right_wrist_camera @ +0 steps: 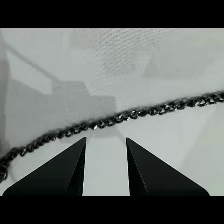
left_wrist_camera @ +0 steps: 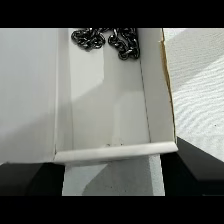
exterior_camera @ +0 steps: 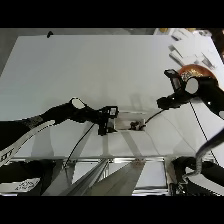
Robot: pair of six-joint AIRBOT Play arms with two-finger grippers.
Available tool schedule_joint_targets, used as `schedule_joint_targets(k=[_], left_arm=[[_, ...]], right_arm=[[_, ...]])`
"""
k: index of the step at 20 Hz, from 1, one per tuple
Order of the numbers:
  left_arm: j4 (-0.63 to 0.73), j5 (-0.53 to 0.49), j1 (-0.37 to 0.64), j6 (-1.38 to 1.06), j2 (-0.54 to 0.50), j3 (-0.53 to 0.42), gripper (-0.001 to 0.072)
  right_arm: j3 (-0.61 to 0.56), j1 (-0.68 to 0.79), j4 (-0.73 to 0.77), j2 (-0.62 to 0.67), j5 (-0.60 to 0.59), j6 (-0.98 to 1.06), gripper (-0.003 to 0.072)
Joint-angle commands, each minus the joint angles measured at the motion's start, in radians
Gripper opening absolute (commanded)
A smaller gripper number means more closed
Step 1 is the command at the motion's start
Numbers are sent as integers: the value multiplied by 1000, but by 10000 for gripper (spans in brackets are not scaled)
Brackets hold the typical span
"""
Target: Fold the box and place the chain.
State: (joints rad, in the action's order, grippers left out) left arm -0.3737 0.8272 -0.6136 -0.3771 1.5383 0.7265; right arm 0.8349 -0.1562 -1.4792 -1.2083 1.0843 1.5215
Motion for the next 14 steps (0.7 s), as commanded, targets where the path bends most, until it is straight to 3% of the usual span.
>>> schedule_joint_targets(k=[1,9,13,14], left_arm=[[0,0,1,0,0,0,393],[0,0,1,0,0,0,393],[0,0,1,0,0,0,393],[0,0,1,0,0,0,393]], right_arm=[[-13,-19,-39,-50,-27,60,276],[-21,-19,-26,-113,-48,106,253],[-23,-19,-15,-138,-37,137,208],[-24,-19,-5,-146,-26,147,163]])
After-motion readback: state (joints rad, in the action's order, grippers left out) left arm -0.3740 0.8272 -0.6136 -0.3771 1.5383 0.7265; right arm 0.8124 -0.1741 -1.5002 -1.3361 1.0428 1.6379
